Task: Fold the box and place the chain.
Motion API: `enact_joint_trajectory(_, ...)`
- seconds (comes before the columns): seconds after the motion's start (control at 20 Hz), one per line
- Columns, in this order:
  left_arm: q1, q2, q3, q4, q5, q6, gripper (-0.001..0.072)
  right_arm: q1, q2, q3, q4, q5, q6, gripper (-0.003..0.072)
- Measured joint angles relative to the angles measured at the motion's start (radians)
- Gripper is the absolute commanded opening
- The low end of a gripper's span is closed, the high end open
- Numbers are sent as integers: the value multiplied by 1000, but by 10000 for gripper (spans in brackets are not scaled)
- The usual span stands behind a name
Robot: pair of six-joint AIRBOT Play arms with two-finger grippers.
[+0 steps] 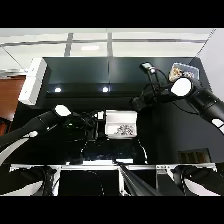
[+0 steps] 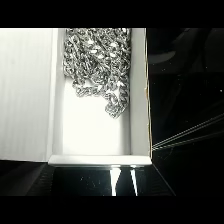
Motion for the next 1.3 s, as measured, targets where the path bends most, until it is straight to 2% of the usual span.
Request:
enact_joint_trajectory(0.05,0,0,0,0,0,0,397,5,1,6,0,23,-84,606)
enact_joint_trajectory(0.1,0,0,0,1,0,0,397,9,3,10,0,50,-153,658)
enact_joint_trajectory(0.15,0,0,0,2,0,0,397,13,5,12,2,74,-201,667)
enact_joint_trajectory(0.35,0,0,0,2,0,0,397,48,7,-18,3,154,-322,666)
enact_joint_trajectory(0.8,0,0,0,2,0,0,397,149,7,-105,7,114,-551,665)
enact_joint_trajectory(1.3,0,0,0,2,0,0,397,182,8,-111,20,157,-600,665)
